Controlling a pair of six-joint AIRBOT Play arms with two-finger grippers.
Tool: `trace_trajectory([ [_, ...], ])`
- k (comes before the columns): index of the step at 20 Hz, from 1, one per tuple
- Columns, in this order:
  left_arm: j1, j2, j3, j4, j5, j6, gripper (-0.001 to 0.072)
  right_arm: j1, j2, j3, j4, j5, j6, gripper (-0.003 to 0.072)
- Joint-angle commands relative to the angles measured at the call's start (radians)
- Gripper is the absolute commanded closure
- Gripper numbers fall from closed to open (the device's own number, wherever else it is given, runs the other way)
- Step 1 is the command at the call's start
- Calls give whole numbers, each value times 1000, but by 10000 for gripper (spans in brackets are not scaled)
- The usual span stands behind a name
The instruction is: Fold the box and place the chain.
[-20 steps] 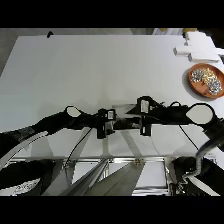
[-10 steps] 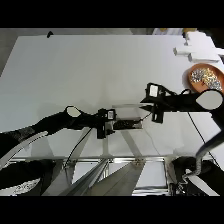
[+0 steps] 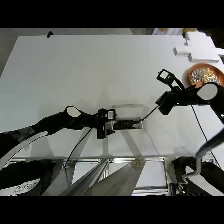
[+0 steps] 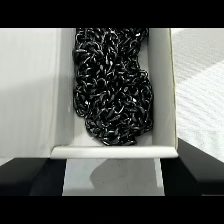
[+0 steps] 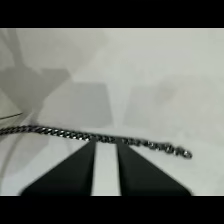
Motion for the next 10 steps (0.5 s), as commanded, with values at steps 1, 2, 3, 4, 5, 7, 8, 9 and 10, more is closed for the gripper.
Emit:
trace_trajectory([
  [1, 0, 0, 0, 0, 0, 0, 542, 4, -113, 1, -129, -76, 381, 361],
  [2, 0, 0, 0, 0, 0, 0, 542, 14, -137, 1, -156, -90, 418, 348],
  [3, 0, 0, 0, 0, 0, 0, 542, 25, -154, 1, -174, -98, 430, 350],
  [4, 0, 0, 0, 0, 0, 0, 542, 39, -169, 1, -189, -111, 441, 353],
  [5, 0, 0, 0, 0, 0, 0, 542, 50, -180, 1, -207, -123, 465, 401],
  [7, 0, 0, 0, 0, 0, 0, 542, 61, -194, 1, -262, -142, 562, 418],
  [8, 0, 0, 0, 0, 0, 0, 542, 61, -201, 1, -293, -144, 612, 418],
  [9, 0, 0, 0, 0, 0, 0, 542, 61, -206, 1, -323, -142, 652, 419],
  [10, 0, 0, 0, 0, 0, 0, 542, 61, -211, 1, -346, -141, 681, 419],
])
